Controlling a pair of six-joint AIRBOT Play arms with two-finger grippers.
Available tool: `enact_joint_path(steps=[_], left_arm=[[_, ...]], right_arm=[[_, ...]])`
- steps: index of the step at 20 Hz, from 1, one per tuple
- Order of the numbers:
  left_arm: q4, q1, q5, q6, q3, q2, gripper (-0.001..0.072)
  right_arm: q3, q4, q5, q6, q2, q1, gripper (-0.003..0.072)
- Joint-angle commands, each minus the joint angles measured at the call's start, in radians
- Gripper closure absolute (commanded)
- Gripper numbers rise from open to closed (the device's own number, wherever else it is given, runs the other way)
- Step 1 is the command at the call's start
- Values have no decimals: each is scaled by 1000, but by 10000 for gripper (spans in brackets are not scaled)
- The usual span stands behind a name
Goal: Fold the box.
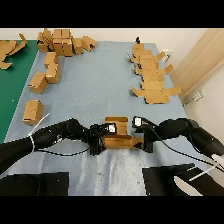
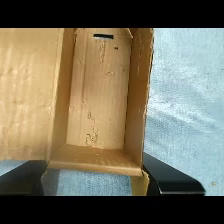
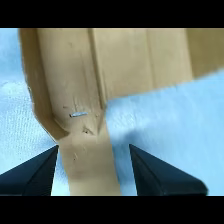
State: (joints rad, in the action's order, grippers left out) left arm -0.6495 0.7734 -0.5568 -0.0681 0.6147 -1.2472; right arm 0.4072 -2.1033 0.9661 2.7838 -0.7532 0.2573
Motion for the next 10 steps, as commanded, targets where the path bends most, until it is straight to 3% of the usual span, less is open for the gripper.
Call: enact_joint_path(steps=[1,6,7,10], left_arm=[[0,0,-2,0,0,0,190],[-1,0,-1,0,0,0,190],[0,0,-1,0,0,0,190],[-1,0,-1,0,0,0,190]], right_arm=[[1,23,50,-364,118,-33,-33],[0,-161,116,-1056,209,-24,-13],[-3,-159,116,-1158,212,-18,48],[-44,-176,104,-1377,211,16,351]])
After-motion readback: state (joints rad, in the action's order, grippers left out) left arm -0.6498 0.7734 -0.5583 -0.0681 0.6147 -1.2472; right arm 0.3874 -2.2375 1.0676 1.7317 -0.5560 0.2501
